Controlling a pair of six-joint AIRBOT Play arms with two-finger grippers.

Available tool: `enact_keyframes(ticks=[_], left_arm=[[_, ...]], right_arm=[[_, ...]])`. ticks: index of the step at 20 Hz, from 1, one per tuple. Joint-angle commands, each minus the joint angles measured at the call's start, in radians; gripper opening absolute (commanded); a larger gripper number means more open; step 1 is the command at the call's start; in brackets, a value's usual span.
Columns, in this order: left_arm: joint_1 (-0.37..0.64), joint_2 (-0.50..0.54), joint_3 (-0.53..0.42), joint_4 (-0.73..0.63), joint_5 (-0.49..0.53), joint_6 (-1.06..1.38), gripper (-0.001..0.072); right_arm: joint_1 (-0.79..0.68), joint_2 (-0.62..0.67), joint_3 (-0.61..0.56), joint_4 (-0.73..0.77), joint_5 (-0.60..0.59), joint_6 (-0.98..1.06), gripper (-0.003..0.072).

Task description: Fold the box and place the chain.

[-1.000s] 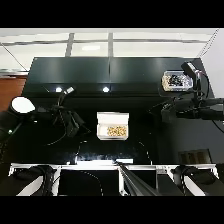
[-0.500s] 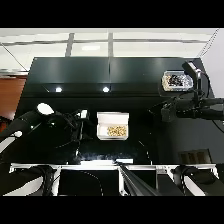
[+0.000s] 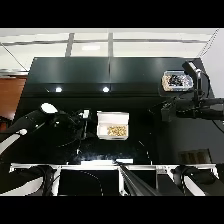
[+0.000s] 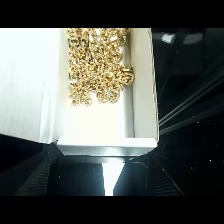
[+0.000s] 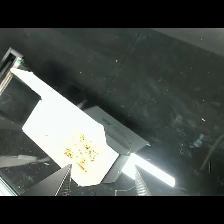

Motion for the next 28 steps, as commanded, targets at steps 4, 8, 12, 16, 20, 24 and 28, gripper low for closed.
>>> enact_keyframes(ticks=[4,8,12,16,20,24,28], left_arm=[[-0.039,-0.007,0.006,0.002,0.02,-0.013,0.0711],[-0.04,-0.021,0.021,0.005,0.024,-0.045,0.0711],[-0.07,-0.03,0.033,0.019,0.031,-0.057,0.0707],[-0.086,-0.031,0.033,0.042,0.034,-0.061,0.0379],[-0.086,-0.031,0.033,0.042,0.034,-0.061,0.0379],[-0.086,-0.031,0.033,0.041,0.04,-0.067,0.0379],[-0.086,-0.031,0.033,0.038,0.043,-0.07,0.0379]], right_arm=[[0.0,0.001,0.0,0.0,0.0,0.0,0.0454],[0.0,0.0,0.0,0.0,0.0,0.0,0.0454],[0.0,0.0,0.0,-0.004,-0.007,-0.001,0.0454],[0.01,-0.001,-0.011,-0.034,0.0,0.035,0.0503],[0.104,-0.084,-0.023,-0.074,-0.154,0.169,0.072],[0.177,-0.299,0.027,-0.032,-0.317,0.156,0.072],[0.229,-0.46,0.085,-0.027,-0.345,0.07,0.072]])
